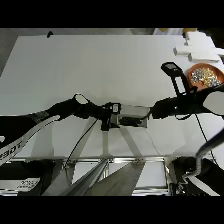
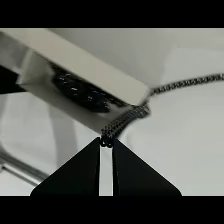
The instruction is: Fold the box and place the chain.
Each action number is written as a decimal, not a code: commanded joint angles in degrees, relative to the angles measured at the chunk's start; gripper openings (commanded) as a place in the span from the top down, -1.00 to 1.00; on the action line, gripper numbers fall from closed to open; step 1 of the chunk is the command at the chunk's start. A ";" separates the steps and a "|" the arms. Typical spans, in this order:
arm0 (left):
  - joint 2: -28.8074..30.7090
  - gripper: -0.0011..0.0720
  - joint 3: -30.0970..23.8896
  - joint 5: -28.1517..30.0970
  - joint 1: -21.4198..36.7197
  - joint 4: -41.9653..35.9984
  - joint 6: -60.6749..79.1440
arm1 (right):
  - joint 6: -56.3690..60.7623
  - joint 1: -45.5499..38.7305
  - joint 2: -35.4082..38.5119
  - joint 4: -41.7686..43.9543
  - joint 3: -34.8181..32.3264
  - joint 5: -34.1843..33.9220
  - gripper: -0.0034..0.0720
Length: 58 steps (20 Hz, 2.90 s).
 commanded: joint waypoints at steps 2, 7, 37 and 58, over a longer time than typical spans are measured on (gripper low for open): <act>0.00 0.78 -0.02 0.00 -0.02 0.00 0.02 | 0.00 5.11 0.66 5.51 -0.46 -9.73 0.87; 0.00 0.78 -0.02 0.00 -0.02 0.00 0.02 | -0.02 9.38 -0.11 10.25 -0.46 -17.62 0.87; 0.00 0.78 -0.02 0.02 -0.02 0.00 0.02 | -10.08 8.90 -10.34 1.60 1.01 -11.23 0.15; 0.00 0.78 -0.02 0.00 -0.02 0.00 0.02 | -53.51 -5.97 -24.04 15.30 0.79 -10.43 0.87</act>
